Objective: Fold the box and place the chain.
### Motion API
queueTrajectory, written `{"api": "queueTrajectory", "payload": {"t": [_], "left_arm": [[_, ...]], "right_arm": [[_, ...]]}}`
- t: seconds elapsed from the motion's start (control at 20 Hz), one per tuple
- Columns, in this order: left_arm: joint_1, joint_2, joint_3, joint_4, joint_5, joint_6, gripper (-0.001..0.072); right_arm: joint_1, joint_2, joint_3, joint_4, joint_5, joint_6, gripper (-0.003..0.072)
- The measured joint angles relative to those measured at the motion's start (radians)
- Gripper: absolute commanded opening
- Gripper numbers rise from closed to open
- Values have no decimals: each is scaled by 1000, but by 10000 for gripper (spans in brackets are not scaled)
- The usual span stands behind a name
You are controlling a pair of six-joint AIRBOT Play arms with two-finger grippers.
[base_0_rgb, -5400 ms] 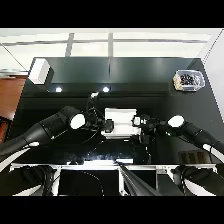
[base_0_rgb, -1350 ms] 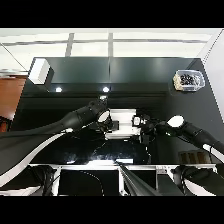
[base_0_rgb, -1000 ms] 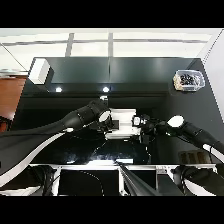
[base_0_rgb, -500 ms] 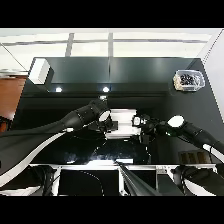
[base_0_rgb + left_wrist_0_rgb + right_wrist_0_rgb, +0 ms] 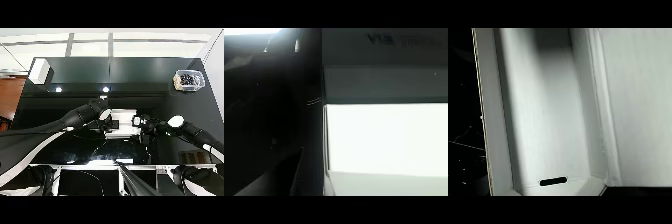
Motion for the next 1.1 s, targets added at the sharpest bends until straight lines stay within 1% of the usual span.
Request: {"api": "queueTrajectory", "payload": {"t": [0.05,0.1,0.15,0.35,0.4,0.45,0.6,0.75,0.95,1.1], "left_arm": [[0,0,2,2,0,0,264],[0,-2,3,3,2,0,115],[0,-5,4,3,9,-1,27],[-2,-15,6,-8,14,0,28],[-2,-17,7,-10,13,0,27],[-2,-18,7,-12,14,1,27],[-1,-20,7,-20,14,3,27],[-2,-20,7,-21,14,4,28],[1,-21,7,-20,10,7,29],[2,-21,7,-20,2,7,29]], "right_arm": [[0,0,0,0,0,0,366],[0,0,0,0,0,0,367],[0,0,0,0,0,0,367],[0,0,0,1,1,2,369],[0,0,0,1,1,2,491],[0,0,0,1,1,3,720],[-2,5,0,-3,3,38,712],[-12,35,0,-41,25,85,711],[-26,111,0,-146,71,117,711],[-29,139,0,-208,81,124,704]]}}
